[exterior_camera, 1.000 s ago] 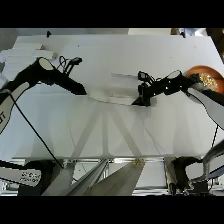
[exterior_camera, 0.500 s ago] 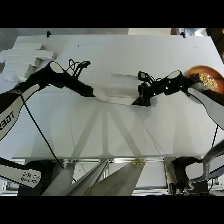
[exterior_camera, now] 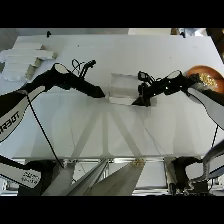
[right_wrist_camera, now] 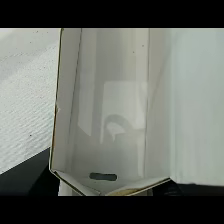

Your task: Fold the box and place the chain.

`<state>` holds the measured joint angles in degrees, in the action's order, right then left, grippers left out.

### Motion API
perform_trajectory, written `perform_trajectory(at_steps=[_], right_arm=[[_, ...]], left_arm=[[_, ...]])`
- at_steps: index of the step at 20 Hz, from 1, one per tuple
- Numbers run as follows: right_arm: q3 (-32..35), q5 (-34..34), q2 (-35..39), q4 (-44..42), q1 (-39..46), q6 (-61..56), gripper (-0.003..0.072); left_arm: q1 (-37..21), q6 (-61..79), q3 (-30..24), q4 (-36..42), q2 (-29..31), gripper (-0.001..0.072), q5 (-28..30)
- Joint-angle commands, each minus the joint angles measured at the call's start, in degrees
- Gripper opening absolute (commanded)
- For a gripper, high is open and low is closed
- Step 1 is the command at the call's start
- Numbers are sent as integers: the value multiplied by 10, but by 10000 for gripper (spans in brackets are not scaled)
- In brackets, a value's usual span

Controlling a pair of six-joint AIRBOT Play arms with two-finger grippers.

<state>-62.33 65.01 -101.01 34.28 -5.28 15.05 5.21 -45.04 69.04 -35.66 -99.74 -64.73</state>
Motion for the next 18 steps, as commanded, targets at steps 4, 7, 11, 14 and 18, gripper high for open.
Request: perform_trajectory(at_steps=[4,7,11,14,18], right_arm=[[0,0,0,0,0,0,112],[0,0,0,0,0,0,112],[0,0,0,0,0,0,112],[0,0,0,0,0,0,112],[0,0,0,0,0,0,112]], left_arm=[[2,83,0,82,-3,370,-17],[6,107,0,97,-9,399,-15],[20,128,0,101,-27,514,-15],[31,128,0,108,-36,590,5],[35,129,0,110,-36,580,12]])
